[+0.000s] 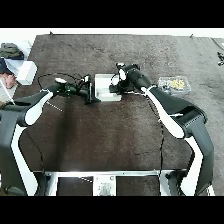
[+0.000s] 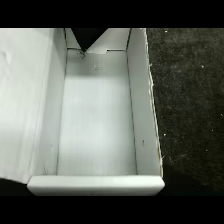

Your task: Fold the box and place the chain.

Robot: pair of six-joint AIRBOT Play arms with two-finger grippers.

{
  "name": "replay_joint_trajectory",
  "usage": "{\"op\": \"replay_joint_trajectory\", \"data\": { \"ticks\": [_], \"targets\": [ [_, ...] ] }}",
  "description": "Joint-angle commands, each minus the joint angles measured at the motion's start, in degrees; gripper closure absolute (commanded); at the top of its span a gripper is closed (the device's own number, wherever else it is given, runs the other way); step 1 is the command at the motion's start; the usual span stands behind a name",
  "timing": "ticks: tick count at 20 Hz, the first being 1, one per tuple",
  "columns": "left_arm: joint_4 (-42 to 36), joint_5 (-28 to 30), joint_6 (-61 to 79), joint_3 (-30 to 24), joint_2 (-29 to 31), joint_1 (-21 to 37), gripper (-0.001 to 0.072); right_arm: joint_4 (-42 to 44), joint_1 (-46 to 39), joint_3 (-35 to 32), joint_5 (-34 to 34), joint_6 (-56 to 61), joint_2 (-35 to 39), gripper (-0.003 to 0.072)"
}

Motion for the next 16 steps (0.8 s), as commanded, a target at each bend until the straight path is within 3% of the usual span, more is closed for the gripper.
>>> {"op": "replay_joint_trajectory", "data": {
  "ticks": [1, 2, 3, 10, 16],
  "targets": [
    [-0.04, 0.07, -0.09, 0.04, -0.02, 0.04, 0.0475, 0.09, 0.02, 0.04, -0.33, 0.2, 0.31, 0.0425],
    [-0.04, 0.04, -0.09, 0.04, -0.02, 0.04, 0.0475, 0.09, 0.02, 0.04, -0.33, 0.13, 0.74, 0.0268],
    [-0.04, 0.04, -0.09, 0.04, -0.02, 0.04, 0.0475, 0.09, 0.02, 0.04, -0.26, -0.35, 1.31, 0.0241],
    [-0.04, 0.04, -0.09, 0.04, -0.02, 0.04, 0.0475, 0.04, -0.07, 0.04, 1.81, -4.74, 6.05, 0.024],
    [-0.04, 0.07, -0.09, 0.04, -0.02, 0.04, 0.0475, -3.28, -1.42, -0.66, -0.5, -12.33, 13.88, 0.0241]
  ]
}}
